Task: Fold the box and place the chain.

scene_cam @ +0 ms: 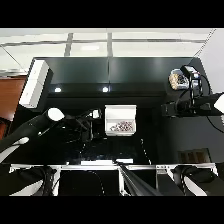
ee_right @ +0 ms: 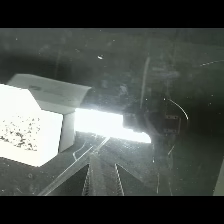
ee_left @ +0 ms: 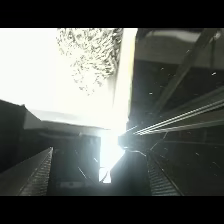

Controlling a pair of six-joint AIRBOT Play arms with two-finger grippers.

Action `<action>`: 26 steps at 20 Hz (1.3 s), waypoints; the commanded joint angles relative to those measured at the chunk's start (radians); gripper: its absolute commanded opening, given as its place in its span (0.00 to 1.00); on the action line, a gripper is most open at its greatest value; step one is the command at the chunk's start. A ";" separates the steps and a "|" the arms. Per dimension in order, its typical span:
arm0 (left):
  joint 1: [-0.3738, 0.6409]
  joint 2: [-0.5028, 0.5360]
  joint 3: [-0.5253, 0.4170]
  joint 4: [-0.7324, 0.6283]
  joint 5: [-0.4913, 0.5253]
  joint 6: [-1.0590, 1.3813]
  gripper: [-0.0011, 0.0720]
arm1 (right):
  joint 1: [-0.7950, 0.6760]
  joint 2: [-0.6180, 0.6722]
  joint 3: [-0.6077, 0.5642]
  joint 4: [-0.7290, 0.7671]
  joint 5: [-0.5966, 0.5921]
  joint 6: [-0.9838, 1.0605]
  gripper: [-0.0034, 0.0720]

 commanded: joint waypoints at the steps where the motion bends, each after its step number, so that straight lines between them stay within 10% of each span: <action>1: 0.001 -0.109 0.060 -0.036 -0.006 0.063 0.99 | 0.000 0.000 -0.001 0.004 0.001 0.003 0.31; 18: -0.009 -0.134 0.074 -0.141 0.023 0.171 0.97 | 0.000 -0.002 -0.005 0.008 -0.032 0.003 0.31; 25: -0.027 -0.134 0.074 -0.141 0.015 0.172 0.68 | 0.000 -0.112 -0.031 0.058 -0.261 -0.013 0.31; 26: -0.032 -0.134 0.074 -0.142 0.016 0.172 0.65 | 0.000 -0.148 -0.030 0.089 -0.305 -0.013 0.44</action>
